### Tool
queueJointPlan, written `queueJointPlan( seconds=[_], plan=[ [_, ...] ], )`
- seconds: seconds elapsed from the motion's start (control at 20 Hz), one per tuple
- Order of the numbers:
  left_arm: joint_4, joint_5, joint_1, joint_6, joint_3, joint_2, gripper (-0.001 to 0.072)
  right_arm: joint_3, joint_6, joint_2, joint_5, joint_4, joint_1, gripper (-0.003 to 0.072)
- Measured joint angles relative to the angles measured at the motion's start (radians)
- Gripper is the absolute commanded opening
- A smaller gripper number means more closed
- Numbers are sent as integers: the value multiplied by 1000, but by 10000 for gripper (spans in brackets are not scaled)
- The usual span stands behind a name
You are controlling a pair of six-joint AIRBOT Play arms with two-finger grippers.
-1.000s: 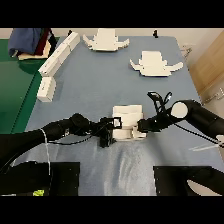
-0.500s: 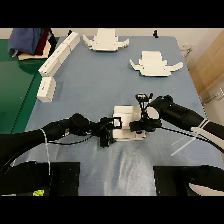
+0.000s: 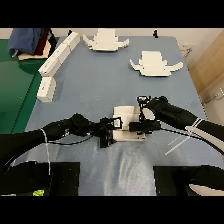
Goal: Fold the box.
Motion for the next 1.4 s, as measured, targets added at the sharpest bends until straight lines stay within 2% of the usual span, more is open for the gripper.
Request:
queueJointPlan(
  seconds=[0.15,0.2,0.25,0.3,0.6,0.65,0.75,0.8,0.9,0.95,1.3,1.35,1.4],
  plan=[
    [0,0,0,0,0,0,516,0,16,-2,5,-2,1,3],
    [0,0,0,0,0,0,516,0,18,-2,7,-3,3,104],
    [0,0,0,0,0,0,516,0,21,-2,10,-4,5,357],
    [0,-1,0,2,0,0,516,-1,23,-3,24,-7,5,394],
    [-1,3,0,2,0,1,516,0,37,26,43,19,6,394],
    [-1,3,0,1,0,1,516,0,48,32,47,21,6,362],
    [0,3,0,1,0,1,516,0,70,43,53,26,6,355],
    [0,2,0,1,0,1,516,0,80,46,58,26,6,317],
    [-1,2,0,1,0,1,516,0,97,50,61,30,7,80],
    [3,2,0,1,0,0,516,0,102,51,62,33,7,3],
    [-1,2,0,1,0,0,516,-5,140,50,65,0,9,13],
    [-2,2,0,0,0,0,516,-5,145,50,66,-6,9,196],
    [-4,-1,0,-2,0,0,516,-6,150,50,71,-15,9,343]
  ],
)
